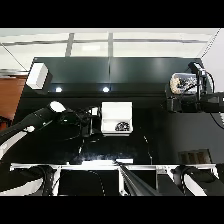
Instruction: Fold the box and place the chain.
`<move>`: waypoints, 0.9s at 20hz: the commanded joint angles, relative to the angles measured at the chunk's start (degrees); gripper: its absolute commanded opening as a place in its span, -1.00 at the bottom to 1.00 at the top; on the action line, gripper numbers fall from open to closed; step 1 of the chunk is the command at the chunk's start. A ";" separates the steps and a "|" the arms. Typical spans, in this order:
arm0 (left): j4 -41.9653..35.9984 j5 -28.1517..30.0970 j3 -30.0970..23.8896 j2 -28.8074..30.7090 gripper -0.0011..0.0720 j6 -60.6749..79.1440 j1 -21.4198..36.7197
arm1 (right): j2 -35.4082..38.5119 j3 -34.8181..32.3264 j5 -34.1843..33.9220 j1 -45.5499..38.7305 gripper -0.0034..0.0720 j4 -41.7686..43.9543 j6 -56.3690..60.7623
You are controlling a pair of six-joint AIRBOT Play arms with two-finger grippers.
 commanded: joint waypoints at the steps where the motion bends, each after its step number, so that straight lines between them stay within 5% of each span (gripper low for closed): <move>1: 1.68 -0.04 0.04 -0.02 0.98 -2.62 -0.09 | -0.02 0.00 0.04 0.00 -0.03 0.00 0.00; 18: 0.87 1.11 0.04 -0.04 0.99 -3.87 -2.69 | -0.02 0.00 0.00 0.00 -0.03 0.00 -0.02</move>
